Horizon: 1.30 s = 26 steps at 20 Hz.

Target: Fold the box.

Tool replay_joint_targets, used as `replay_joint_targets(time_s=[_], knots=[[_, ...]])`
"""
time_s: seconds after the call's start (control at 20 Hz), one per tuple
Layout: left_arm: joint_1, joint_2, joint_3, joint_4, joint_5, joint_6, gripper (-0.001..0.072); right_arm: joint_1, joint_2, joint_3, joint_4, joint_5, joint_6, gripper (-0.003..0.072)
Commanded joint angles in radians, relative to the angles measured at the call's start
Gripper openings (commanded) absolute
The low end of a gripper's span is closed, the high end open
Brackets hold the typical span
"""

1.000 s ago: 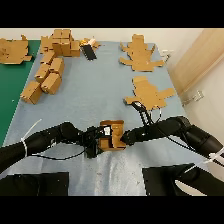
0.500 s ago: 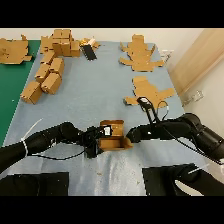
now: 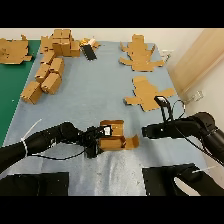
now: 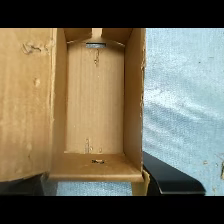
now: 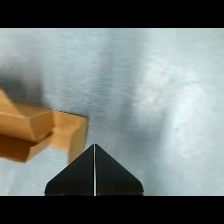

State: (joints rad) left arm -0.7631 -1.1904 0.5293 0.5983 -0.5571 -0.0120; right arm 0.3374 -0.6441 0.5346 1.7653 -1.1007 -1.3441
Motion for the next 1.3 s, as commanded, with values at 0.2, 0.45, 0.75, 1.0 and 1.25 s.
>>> replay_joint_targets(time_s=[0.2, 0.45, 0.75, 1.0, 1.25], knots=[[0.0, 0.001, 0.0, 0.0, 0.0, 0.0, 0.0525, -0.114, -0.056, -0.159, 0.188, 0.063, -0.115, -0.0001], [0.0, 0.001, 0.0, 0.0, 0.0, 0.0, 0.0525, -0.113, -0.158, -0.167, 0.331, 0.12, -0.229, -0.0001], [0.0, 0.001, 0.0, 0.0, 0.0, 0.0, 0.0525, -0.067, -0.214, -0.168, 0.369, 0.168, -0.25, -0.0001], [0.0, 0.001, 0.0, 0.0, 0.0, 0.0, 0.0525, -0.055, -0.207, -0.167, 0.407, 0.178, -0.253, 0.0], [0.0, 0.001, 0.0, 0.0, 0.0, 0.0, 0.0525, -0.055, -0.128, -0.146, 0.424, 0.172, -0.253, 0.0059]])
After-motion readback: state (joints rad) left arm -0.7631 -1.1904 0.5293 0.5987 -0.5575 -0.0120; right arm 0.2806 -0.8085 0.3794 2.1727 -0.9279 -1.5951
